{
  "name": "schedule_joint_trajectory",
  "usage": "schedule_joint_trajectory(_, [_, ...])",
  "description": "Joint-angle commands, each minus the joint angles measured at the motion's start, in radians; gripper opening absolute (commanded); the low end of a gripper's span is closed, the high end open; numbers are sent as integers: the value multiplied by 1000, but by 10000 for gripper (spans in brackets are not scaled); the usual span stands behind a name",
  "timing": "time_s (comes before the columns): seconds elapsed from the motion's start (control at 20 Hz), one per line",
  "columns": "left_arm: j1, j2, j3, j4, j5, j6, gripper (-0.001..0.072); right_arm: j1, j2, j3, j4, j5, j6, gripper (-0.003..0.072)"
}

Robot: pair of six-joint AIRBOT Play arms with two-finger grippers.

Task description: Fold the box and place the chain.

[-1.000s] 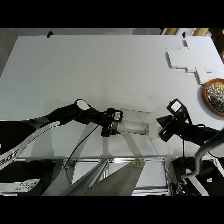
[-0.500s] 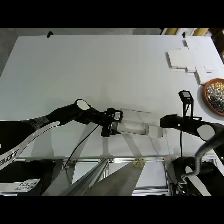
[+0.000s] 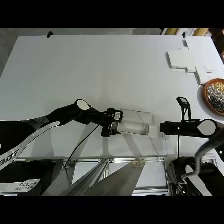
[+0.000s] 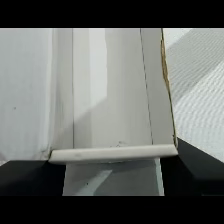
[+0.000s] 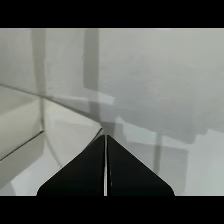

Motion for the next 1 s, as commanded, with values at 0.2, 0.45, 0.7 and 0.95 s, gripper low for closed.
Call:
schedule_joint_trajectory(0.2, [0,0,1,0,0,0,134,-3,-39,-6,107,23,-39,23])
schedule_joint_trajectory(0.45, [0,0,1,0,0,0,134,-3,-5,-6,334,40,-178,100])
schedule_joint_trajectory(0.7, [0,0,1,0,0,0,134,-3,40,-6,343,75,-187,222])
schedule_joint_trajectory(0.95, [0,0,1,0,0,0,134,-3,42,-6,343,96,-187,246])
